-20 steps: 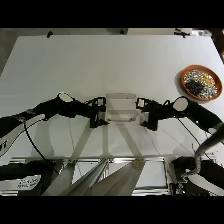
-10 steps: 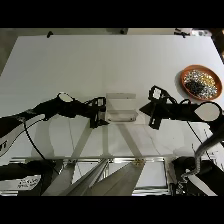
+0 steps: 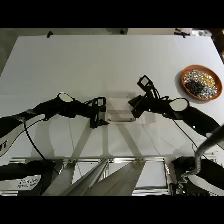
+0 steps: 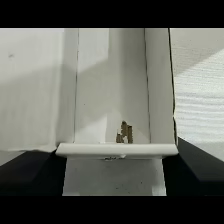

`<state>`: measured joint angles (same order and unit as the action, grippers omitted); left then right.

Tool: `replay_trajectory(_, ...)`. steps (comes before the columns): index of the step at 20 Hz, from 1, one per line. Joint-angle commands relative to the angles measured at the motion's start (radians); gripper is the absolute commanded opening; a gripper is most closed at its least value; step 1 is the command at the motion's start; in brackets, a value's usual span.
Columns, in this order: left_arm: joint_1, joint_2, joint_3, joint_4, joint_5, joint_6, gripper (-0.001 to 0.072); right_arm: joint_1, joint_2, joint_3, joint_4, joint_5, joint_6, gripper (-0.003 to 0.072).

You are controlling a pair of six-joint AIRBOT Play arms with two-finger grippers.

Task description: Fold the box and place the chain.

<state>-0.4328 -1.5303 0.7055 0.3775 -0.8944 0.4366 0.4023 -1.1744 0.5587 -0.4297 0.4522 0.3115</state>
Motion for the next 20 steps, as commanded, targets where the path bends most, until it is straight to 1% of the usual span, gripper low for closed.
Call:
replay_trajectory(1,0.001,0.0,0.0,0.0,0.0,0.0,0.0274,-0.008,-0.101,0.0,0.034,-0.053,0.144,0.0012)
replay_trajectory(6,0.001,0.0,0.0,0.0,0.0,0.0,0.0274,-0.018,-0.069,0.008,0.034,0.003,0.171,0.0012)
replay_trajectory(8,0.001,0.0,0.0,0.0,0.0,0.0,0.0274,-0.018,-0.019,0.029,0.032,0.012,0.171,0.0013)
replay_trajectory(10,0.001,0.0,0.0,0.0,0.0,0.0,0.0274,-0.021,0.066,0.042,-0.017,0.033,0.194,0.0013)
replay_trajectory(12,0.001,0.0,0.0,0.0,0.001,0.0,0.0274,-0.045,0.155,0.042,-0.115,0.111,0.239,0.0013)
replay_trajectory(15,0.001,0.0,0.0,0.0,0.0,0.0,0.0274,-0.13,0.266,0.042,-0.35,0.305,0.242,0.0012)
replay_trajectory(18,0.001,0.0,0.0,0.0,0.0,0.0,0.0274,-0.22,0.294,0.041,-0.566,0.512,0.21,0.0011)
replay_trajectory(19,0.001,0.0,0.0,0.0,0.0,0.0,0.0274,-0.232,0.29,0.039,-0.631,0.562,0.167,0.0011)
replay_trajectory(20,0.001,0.0,0.0,0.0,0.0,0.0,0.0274,-0.245,0.286,0.034,-0.665,0.595,0.08,0.0011)
